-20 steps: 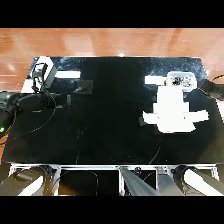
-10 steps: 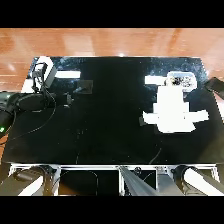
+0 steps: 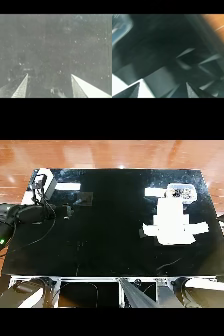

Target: Fold the box and place the chain.

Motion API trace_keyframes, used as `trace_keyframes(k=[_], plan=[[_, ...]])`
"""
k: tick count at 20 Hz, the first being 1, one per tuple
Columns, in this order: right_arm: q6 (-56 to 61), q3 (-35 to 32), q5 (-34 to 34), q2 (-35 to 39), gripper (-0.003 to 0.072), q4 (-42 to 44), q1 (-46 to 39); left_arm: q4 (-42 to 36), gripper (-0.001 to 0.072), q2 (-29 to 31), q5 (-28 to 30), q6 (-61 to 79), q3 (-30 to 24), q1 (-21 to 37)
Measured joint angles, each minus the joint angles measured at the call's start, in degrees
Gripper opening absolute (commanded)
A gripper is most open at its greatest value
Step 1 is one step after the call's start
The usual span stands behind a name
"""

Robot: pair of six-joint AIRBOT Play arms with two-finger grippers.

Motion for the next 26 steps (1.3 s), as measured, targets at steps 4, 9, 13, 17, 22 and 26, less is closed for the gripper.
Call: trace_keyframes(k=[4,9,13,17,22,26], plan=[[-1.95,7.39,12.87,-10.43,0.0715,3.89,1.18,-0.42,0.0603,0.0,1.31,-0.07,0.0,0.0],[-1.99,9.6,19.19,-16.79,0.0714,4.81,4.7,-0.57,0.0602,0.0,1.77,-0.07,0.0,0.13],[-1.68,9.81,21.94,-18.12,0.0652,3.72,7.54,-0.59,0.0602,0.0,1.97,-0.07,0.0,0.17],[-1.57,9.7,23.78,-18.47,0.054,2.16,10.03,-0.55,0.0602,0.0,1.99,-0.07,0.0,0.17],[-1.79,8.81,25.31,-17.14,0.0034,-0.11,12.2,-0.46,0.0603,0.0,1.99,-0.07,0.0,0.17],[-3.34,8.13,24.39,-13.0,0.0034,-0.48,13.88,-0.44,0.0603,0.0,1.99,-0.04,0.0,0.17]])
